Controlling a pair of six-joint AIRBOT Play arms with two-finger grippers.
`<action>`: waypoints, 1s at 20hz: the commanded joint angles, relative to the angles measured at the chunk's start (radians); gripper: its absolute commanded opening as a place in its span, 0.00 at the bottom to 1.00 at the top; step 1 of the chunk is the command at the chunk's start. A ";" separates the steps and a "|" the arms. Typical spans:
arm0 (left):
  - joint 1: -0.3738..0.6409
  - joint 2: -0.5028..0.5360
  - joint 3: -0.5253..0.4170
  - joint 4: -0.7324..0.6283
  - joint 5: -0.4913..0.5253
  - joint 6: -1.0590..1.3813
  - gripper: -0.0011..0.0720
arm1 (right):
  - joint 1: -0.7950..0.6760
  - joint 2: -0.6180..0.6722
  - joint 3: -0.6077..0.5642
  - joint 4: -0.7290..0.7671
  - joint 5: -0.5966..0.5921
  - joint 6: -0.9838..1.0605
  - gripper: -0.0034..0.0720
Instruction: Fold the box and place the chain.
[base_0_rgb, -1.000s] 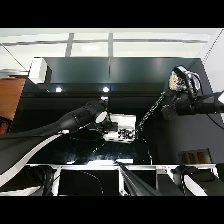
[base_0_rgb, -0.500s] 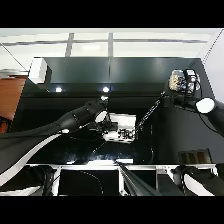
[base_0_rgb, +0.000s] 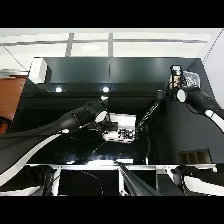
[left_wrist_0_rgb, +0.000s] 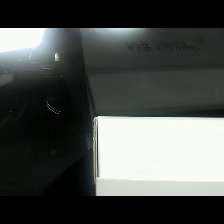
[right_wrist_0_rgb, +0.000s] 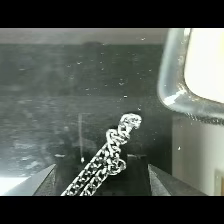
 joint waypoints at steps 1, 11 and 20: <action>0.001 0.000 0.000 0.000 0.000 0.000 0.06 | 0.003 -0.050 0.031 -0.046 0.050 0.089 0.92; 0.000 0.000 0.000 0.000 0.002 0.000 0.06 | 0.003 -0.050 0.031 -0.002 0.062 0.098 0.75; 0.000 0.000 0.000 0.000 0.002 0.000 0.06 | 0.003 -0.064 0.031 -0.002 0.085 0.098 0.55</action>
